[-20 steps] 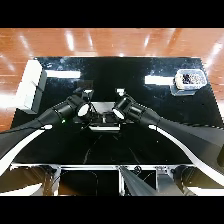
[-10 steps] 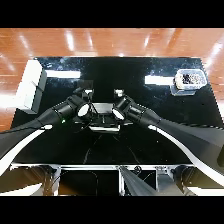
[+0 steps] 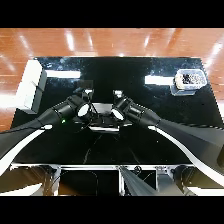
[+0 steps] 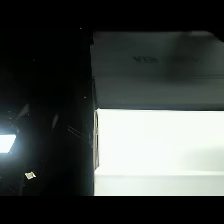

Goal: Fold the box and place the chain.

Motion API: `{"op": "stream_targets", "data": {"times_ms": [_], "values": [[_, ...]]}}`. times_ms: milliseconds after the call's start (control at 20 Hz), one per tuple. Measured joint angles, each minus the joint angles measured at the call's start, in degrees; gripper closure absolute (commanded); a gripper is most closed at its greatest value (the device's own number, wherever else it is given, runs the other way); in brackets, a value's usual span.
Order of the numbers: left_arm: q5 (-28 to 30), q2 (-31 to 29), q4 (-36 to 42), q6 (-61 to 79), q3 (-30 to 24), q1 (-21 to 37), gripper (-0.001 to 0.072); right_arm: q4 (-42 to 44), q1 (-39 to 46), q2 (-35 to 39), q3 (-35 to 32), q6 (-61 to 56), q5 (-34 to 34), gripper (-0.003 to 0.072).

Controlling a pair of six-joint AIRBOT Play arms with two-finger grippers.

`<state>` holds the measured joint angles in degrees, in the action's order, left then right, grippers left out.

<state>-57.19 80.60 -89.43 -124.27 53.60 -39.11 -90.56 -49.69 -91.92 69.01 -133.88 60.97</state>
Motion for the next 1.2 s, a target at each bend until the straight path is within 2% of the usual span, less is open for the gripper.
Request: {"op": "stream_targets", "data": {"times_ms": [300,600,750,800,850,900,1000,1200], "values": [[0.1,0.0,0.0,-0.2,0.0,0.0,0.0687,-2.5,-0.2,4.0,0.0,0.5,1.6,0.028],[0.3,0.0,0.0,-0.2,0.0,0.0,0.0687,-8.7,-0.5,17.7,0.0,3.9,9.8,0.0282],[0.9,0.0,0.0,-0.2,0.0,0.0,0.0687,-16.7,1.0,25.2,0.0,4.3,15.0,0.028],[1.0,0.0,0.0,-0.2,0.0,0.0,0.0687,-19.6,2.7,26.7,0.0,4.3,16.6,0.0278],[1.2,0.0,0.0,-0.2,0.0,0.0,0.0687,-21.8,5.5,27.8,0.0,4.9,17.7,0.0196],[1.2,0.0,0.0,-0.2,0.0,0.0,0.0687,-23.6,9.2,28.4,0.0,5.9,17.9,0.0038],[1.3,0.0,0.0,-0.3,0.0,0.0,0.0687,-23.5,18.4,28.7,0.0,9.4,15.8,0.0039],[1.3,0.0,0.0,-0.3,0.0,-0.1,0.0687,-15.6,40.1,26.1,0.7,17.0,7.1,0.0046]]}}
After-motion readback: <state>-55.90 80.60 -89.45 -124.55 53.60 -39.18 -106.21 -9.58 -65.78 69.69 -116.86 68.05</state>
